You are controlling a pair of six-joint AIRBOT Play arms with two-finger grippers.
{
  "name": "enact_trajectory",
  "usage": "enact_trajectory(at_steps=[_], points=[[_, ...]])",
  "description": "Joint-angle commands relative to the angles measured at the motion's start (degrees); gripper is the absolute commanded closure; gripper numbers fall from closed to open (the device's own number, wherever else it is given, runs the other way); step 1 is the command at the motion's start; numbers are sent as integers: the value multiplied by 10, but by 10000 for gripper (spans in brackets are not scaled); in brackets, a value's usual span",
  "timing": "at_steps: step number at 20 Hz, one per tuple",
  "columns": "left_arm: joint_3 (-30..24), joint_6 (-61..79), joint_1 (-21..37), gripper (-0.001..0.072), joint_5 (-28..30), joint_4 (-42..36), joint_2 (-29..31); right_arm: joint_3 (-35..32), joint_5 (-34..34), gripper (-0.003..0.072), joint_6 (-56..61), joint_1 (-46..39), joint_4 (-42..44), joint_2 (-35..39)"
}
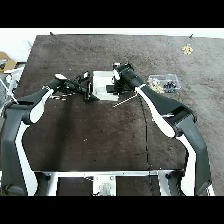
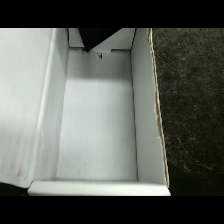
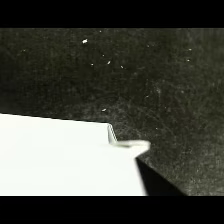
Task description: Fold the box and place the chain.
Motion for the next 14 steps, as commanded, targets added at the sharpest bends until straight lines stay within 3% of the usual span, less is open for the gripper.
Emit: enact_trajectory(at_steps=[1,3,7,9,14], points=[[0,0,0,435,0,0,0,1,8,611,21,1,-4,0],[0,0,0,435,0,0,0,0,9,682,22,1,-10,0],[0,0,0,435,0,0,0,1,8,680,22,1,-13,0],[0,0,0,435,0,0,0,1,9,457,22,1,-12,1],[0,0,0,435,0,0,0,1,33,458,-4,1,2,21]])
